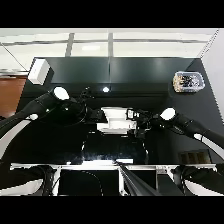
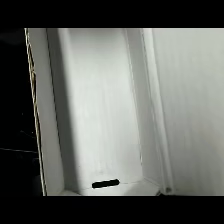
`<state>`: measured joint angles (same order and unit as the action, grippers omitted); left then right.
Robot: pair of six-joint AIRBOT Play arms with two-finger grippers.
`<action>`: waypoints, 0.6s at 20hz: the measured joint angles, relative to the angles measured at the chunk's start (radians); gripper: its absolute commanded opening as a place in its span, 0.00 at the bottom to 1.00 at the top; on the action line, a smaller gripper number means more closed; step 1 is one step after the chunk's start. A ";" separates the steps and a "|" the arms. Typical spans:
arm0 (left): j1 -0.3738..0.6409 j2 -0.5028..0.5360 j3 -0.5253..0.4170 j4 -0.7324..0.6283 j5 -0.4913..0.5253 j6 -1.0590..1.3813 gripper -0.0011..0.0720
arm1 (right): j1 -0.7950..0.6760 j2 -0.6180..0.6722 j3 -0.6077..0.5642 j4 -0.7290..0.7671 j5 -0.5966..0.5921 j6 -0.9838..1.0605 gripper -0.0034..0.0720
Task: Fold the box and place the chain.
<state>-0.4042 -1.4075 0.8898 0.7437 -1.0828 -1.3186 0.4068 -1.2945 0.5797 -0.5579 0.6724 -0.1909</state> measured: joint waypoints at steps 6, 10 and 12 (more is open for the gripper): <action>-0.057 0.000 0.021 0.047 0.001 -0.144 0.62 | 0.000 0.000 0.000 0.000 0.000 0.000 0.22; -0.094 0.000 0.025 0.082 0.032 -0.203 0.56 | 0.000 0.000 0.000 -0.002 0.003 -0.002 0.22; -0.114 0.001 0.026 0.106 0.054 -0.237 0.56 | 0.000 0.000 0.000 -0.002 0.003 -0.002 0.22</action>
